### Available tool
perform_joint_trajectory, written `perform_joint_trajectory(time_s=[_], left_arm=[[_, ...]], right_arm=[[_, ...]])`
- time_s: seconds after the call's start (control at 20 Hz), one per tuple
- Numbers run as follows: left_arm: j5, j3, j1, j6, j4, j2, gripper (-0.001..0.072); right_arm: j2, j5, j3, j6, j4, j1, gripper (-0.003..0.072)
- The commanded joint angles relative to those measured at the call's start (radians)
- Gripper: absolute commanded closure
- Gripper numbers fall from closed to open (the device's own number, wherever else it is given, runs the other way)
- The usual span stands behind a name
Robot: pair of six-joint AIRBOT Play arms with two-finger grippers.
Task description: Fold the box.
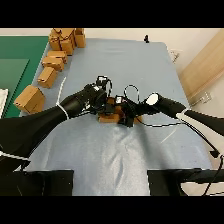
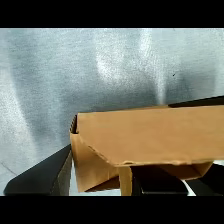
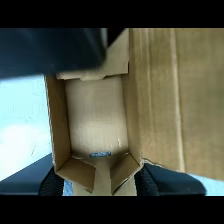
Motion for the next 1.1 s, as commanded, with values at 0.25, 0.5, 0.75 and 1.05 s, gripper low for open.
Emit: perform_joint_trajectory(time_s=[0.25,0.5,0.75,1.05], left_arm=[[-0.121,0.043,-0.022,-0.018,0.029,-0.022,0.0283],[-0.129,0.043,-0.022,-0.016,0.028,-0.022,0.0284],[-0.053,0.043,-0.022,-0.016,0.013,-0.026,0.0432],[-0.072,0.043,-0.022,0.011,-0.028,-0.05,0.0691]], right_arm=[[-0.001,0.0,0.0,0.0,0.0,0.0,0.0278],[-0.001,0.0,0.0,0.0,0.001,0.0,0.0278],[-0.001,-0.001,0.0,0.0,0.0,0.0,0.0278],[-0.001,-0.003,0.0,0.0,0.001,0.0,0.0278]])
